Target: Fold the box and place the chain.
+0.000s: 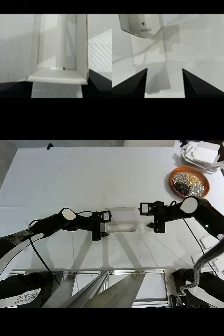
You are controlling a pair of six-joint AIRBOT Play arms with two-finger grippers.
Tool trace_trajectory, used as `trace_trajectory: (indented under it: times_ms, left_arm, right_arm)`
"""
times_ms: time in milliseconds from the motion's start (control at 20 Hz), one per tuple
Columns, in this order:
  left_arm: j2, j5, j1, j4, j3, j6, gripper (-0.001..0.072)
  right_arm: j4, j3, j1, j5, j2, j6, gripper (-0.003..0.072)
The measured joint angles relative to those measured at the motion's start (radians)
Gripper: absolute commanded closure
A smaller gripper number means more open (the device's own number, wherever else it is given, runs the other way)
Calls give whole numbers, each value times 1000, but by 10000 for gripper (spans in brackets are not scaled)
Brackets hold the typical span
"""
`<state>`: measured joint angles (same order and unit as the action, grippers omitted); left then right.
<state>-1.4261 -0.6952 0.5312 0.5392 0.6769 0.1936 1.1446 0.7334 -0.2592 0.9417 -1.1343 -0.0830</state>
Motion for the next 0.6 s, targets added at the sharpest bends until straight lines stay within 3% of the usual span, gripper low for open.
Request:
trace_trajectory:
  times_ms: [250, 450, 600]
  left_arm:
    - [0, -1, 0, 0, 0, 0, 578]
    - [0, -1, 0, 0, 0, 0, 578]
    - [0, -1, 0, 0, 0, 0, 578]
  right_arm:
    - [18, -5, -98, -48, -85, 68, 357]
    - [10, -9, -124, -63, -120, 82, 466]
    - [-32, -10, -130, -68, -129, 87, 473]
